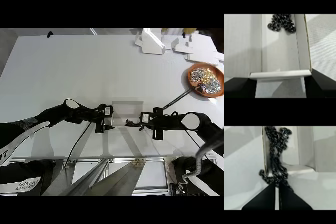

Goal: Fold the box and place the chain.

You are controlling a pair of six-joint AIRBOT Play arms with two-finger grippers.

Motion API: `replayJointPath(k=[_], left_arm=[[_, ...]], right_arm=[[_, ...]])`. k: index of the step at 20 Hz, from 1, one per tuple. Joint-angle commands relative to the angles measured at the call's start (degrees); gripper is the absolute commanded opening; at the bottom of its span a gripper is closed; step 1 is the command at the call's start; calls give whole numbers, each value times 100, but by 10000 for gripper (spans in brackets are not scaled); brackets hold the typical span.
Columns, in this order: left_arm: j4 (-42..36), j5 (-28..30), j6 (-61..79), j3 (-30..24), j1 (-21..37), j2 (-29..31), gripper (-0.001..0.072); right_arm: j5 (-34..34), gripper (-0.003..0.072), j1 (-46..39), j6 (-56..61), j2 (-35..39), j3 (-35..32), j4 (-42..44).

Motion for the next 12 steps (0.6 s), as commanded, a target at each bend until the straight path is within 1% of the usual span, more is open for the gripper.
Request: replayJointPath(k=[1, 3, 7, 10, 12], left_arm=[[0, 2, 0, 0, 0, 2, 254], [0, 2, 0, 0, 0, 2, 254], [2, 2, 0, 0, 0, 0, 254], [2, 2, 0, 0, 0, 2, 254], [2, 2, 0, 0, 0, 2, 254]], right_arm=[[643, 17, 4, 667, 210, 433, -732], [1204, 17, 4, 898, 210, 990, -774], [1762, 17, 44, 1491, 210, 2153, -448], [1864, 17, 302, 1930, 205, 2846, -28], [1805, 17, 531, 2149, 203, 3058, 367]])
